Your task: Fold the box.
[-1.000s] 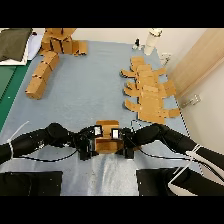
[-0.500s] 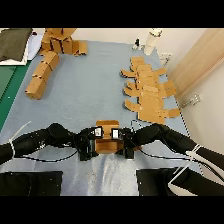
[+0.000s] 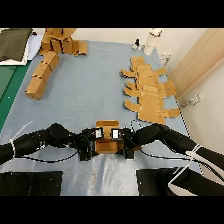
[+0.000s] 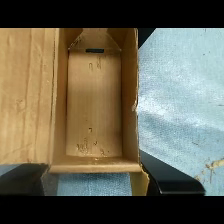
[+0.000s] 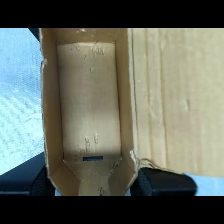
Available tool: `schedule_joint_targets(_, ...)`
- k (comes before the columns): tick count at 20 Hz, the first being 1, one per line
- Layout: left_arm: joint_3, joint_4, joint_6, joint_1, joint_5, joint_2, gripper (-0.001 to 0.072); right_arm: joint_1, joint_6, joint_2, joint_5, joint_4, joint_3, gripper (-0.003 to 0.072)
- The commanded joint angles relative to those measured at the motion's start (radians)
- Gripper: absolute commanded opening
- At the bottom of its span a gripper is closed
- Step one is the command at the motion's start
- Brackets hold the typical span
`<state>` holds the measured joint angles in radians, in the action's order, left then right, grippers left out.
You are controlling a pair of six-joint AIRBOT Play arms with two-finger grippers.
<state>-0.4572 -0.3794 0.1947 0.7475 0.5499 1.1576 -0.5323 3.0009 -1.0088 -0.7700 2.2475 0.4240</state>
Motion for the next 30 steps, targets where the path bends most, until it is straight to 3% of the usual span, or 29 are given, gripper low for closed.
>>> schedule_joint_targets(1, -0.001, 0.000, -0.005, 0.000, 0.003, 0.000, 0.0519, 0.001, 0.000, 0.000, 0.002, 0.000, 0.000, 0.0555)
schedule_joint_targets(23, -0.001, -0.001, -0.005, 0.000, 0.002, 0.000, 0.0520, 0.001, 0.000, -0.001, 0.001, 0.000, 0.000, 0.0557)
schedule_joint_targets(24, -0.001, -0.001, -0.005, 0.000, 0.002, 0.000, 0.0519, 0.001, 0.000, -0.001, -0.005, 0.000, 0.000, 0.0565)
schedule_joint_targets(26, -0.001, -0.001, -0.005, 0.000, 0.002, 0.000, 0.0519, 0.001, 0.000, 0.000, -0.026, -0.003, 0.001, 0.0714)
schedule_joint_targets(30, -0.001, -0.001, -0.005, 0.000, 0.002, 0.000, 0.0519, 0.001, -0.001, 0.002, -0.025, -0.003, 0.001, 0.0714)
